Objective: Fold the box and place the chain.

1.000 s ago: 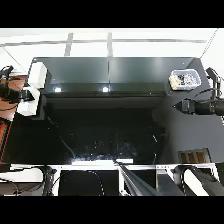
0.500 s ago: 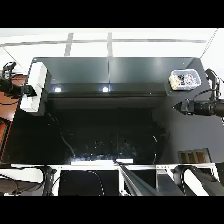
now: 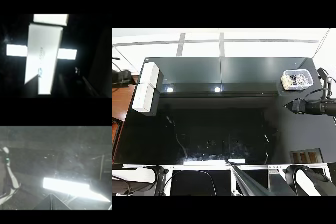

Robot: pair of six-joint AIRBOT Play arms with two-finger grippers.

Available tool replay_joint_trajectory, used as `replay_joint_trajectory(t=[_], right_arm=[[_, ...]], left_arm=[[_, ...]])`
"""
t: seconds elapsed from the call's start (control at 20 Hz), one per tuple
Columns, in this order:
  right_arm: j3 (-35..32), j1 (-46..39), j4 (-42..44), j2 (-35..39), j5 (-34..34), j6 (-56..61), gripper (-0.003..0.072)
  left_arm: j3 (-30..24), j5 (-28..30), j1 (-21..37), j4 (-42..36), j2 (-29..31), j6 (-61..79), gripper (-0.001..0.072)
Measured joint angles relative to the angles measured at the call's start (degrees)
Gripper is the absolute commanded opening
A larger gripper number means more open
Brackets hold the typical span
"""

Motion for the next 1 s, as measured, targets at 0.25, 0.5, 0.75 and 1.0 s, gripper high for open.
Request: replay_joint_trajectory(t=[0.25, 0.5, 0.75, 1.0], right_arm=[[-0.02, 9.05, -0.09, 0.00, -4.66, -0.96, 0.0019], [-1.33, 18.32, -1.18, -0.02, -13.75, -1.31, 0.0018], [-6.82, 22.34, -7.50, -0.07, -25.59, -1.36, 0.0019], [-11.98, 23.19, -11.80, -0.07, -32.87, -1.31, 0.0019]], left_arm=[[-2.05, -2.73, -3.69, -0.33, 9.60, -7.69, 0.0027], [-22.73, 11.39, -15.28, -0.96, 27.32, -9.25, 0.0027], [-53.33, 30.75, -26.91, -0.92, 47.15, -9.84, 0.0028], [-68.46, 39.58, -30.14, -1.51, 57.90, -10.21, 0.0028]])
